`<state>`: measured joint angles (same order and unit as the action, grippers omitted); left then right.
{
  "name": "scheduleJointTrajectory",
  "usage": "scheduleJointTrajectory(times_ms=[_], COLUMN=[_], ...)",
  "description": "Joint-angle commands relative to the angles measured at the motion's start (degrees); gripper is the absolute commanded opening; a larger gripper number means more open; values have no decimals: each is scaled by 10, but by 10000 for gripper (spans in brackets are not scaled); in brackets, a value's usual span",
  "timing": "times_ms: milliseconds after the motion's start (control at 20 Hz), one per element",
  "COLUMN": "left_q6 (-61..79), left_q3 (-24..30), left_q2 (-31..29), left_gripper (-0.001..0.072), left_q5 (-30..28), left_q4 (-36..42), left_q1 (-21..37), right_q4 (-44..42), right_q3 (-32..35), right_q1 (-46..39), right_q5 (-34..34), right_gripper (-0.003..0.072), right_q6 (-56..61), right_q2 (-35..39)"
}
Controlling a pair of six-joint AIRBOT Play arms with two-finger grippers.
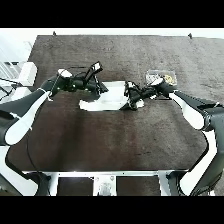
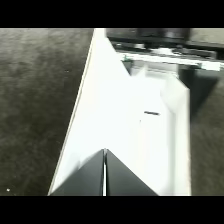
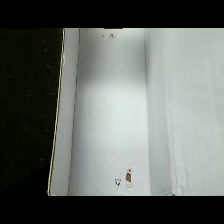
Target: Fold the box and place the chain.
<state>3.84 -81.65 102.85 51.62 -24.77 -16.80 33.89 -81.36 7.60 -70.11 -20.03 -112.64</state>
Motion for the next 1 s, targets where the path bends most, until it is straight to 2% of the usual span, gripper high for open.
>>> scheduleJointTrajectory(times_ms=[0, 400, 950], left_q6=[-11, -34, -38], left_q3=[0, 1, 1], left_q2=[9, 34, 33], left_gripper=[19, 19, 19], left_q5=[-45, -51, -41], left_q4=[1, -2, -23], left_q1=[-3, -3, -3], right_q4=[0, 0, 0], right_q3=[0, 0, 0], right_q1=[1, 1, 1], right_q5=[0, 0, 0], right_gripper=[514, 514, 515], right_q6=[0, 0, 0], right_q2=[0, 0, 0])
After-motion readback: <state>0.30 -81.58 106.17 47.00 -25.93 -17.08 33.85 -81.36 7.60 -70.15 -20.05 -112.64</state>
